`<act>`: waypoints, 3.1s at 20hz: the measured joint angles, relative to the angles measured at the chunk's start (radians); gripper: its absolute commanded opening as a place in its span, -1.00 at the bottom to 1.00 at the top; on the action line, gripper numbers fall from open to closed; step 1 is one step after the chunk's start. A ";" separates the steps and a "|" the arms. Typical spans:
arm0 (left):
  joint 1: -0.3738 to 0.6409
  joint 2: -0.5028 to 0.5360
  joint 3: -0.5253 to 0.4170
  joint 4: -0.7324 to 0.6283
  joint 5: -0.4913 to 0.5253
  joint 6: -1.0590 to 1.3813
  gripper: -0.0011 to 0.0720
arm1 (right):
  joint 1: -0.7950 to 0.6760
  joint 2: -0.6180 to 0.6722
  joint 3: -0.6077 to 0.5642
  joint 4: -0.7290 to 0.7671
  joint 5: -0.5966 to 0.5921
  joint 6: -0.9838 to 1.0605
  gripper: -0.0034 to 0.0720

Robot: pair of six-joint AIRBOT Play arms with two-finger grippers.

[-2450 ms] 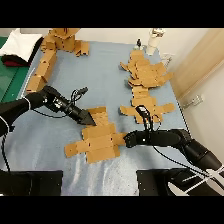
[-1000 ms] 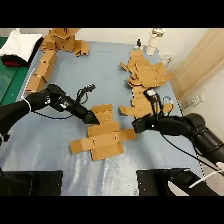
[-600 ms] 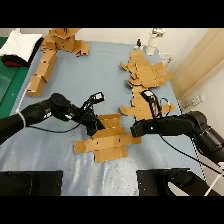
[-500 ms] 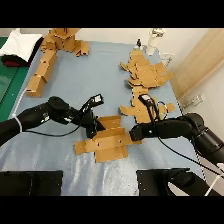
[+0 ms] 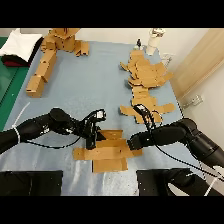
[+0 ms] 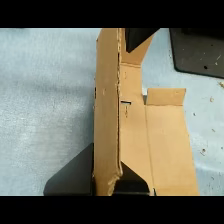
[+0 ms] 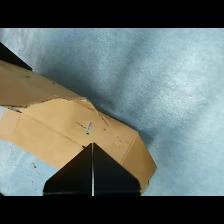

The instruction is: Fold the box.

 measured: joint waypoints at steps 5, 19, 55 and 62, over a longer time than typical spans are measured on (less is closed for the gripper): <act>-0.007 0.044 -0.006 0.010 0.060 0.019 -0.94 | 0.001 0.000 -0.003 0.000 0.021 0.006 -0.91; -0.090 0.065 -0.050 0.047 0.195 0.075 -0.94 | 0.001 0.000 -0.003 -0.031 0.134 0.031 -0.91; -0.100 0.094 -0.053 0.069 0.141 -0.117 -0.93 | 0.001 0.018 -0.003 -0.038 0.135 0.034 -0.91; -0.100 0.094 -0.053 0.069 0.140 -0.119 -0.04 | 0.001 0.018 -0.003 -0.038 0.127 0.034 -0.91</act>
